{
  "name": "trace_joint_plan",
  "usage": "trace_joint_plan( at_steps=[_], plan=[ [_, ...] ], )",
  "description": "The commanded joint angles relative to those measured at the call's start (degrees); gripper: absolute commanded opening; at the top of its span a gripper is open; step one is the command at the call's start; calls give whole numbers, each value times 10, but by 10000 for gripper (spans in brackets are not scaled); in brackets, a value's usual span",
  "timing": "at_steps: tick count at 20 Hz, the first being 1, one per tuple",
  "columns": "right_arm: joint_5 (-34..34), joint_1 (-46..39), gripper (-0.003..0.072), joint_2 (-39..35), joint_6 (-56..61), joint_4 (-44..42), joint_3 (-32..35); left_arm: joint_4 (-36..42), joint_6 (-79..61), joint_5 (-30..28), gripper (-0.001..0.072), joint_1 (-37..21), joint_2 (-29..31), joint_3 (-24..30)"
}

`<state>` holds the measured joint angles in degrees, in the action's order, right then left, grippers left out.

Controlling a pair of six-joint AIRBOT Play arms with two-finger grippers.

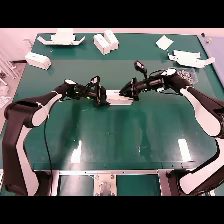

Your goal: Fold the box and place the chain.

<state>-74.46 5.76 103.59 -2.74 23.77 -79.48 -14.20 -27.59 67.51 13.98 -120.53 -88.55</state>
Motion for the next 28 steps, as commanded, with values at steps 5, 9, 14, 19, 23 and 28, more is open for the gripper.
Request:
trace_joint_plan(
  at_steps=[5,9,14,19,23,28],
  plan=[
    [-14,-14,144,4,-38,-68,15,1,1,-4,537,-1,0,-1],
    [1,-13,106,6,-32,-81,15,1,1,-4,537,-1,0,-1],
    [2,-5,45,26,-6,-46,15,1,1,-4,537,-1,0,-1],
    [-1,6,31,33,24,-1,31,1,1,-4,537,-1,0,-1],
    [-1,6,27,33,33,0,33,1,1,-4,537,-1,0,-1],
    [12,7,26,33,78,33,35,1,1,-4,537,-1,0,-1]
  ],
)
